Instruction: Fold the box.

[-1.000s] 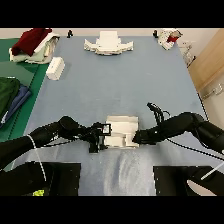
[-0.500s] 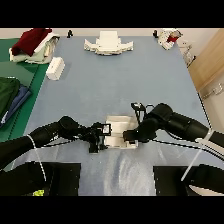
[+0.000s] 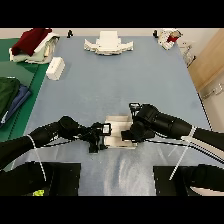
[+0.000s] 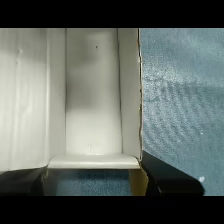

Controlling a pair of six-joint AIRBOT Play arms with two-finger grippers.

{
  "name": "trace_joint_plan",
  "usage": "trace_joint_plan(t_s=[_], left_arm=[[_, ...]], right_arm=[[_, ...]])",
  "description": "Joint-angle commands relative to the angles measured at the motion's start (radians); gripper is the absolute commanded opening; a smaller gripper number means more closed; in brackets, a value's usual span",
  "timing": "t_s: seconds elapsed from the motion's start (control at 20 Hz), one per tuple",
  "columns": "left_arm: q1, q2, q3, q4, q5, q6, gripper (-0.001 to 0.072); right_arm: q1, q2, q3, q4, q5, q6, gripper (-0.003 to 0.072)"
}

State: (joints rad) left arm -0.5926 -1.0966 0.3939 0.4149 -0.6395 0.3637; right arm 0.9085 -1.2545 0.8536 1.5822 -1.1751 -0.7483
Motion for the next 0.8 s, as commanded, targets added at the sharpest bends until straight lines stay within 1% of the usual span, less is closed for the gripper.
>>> trace_joint_plan(t_s=[0.0, 0.15, 0.2, 0.25, 0.3, 0.4, 0.55, 0.65, 0.75], left_arm=[[0.0, 0.0, 0.001, 0.0, 0.002, 0.003, 0.0464], [0.0, 0.0, 0.001, 0.0, 0.002, 0.003, 0.0464], [0.0, 0.0, 0.001, 0.0, 0.002, 0.003, 0.0464], [0.0, 0.0, 0.001, 0.0, 0.002, 0.003, 0.0464], [0.0, 0.0, 0.001, 0.0, 0.002, 0.003, 0.0464], [0.0, 0.0, 0.001, 0.0, 0.002, 0.003, 0.0464], [0.0, 0.0, 0.001, 0.0, 0.002, 0.003, 0.0464], [0.0, 0.0, 0.001, 0.0, 0.002, 0.003, 0.0464], [0.0, 0.0, 0.001, 0.0, 0.002, 0.003, 0.0464]], right_arm=[[0.003, -0.006, 0.003, -0.007, -0.021, 0.008, 0.0003], [0.004, -0.005, 0.003, -0.007, -0.02, 0.007, 0.0015], [0.003, -0.003, 0.003, -0.006, -0.023, 0.007, 0.0184], [0.003, 0.0, 0.004, -0.004, -0.031, 0.007, 0.0388], [0.003, 0.004, 0.004, -0.003, -0.044, 0.007, 0.0444], [0.003, 0.016, 0.008, -0.004, -0.065, 0.007, 0.0444], [0.001, 0.049, 0.02, -0.008, -0.065, 0.007, 0.0443], [0.001, 0.085, 0.056, -0.026, -0.077, 0.007, 0.0443], [0.0, 0.129, 0.097, -0.076, -0.098, 0.007, 0.0443]])
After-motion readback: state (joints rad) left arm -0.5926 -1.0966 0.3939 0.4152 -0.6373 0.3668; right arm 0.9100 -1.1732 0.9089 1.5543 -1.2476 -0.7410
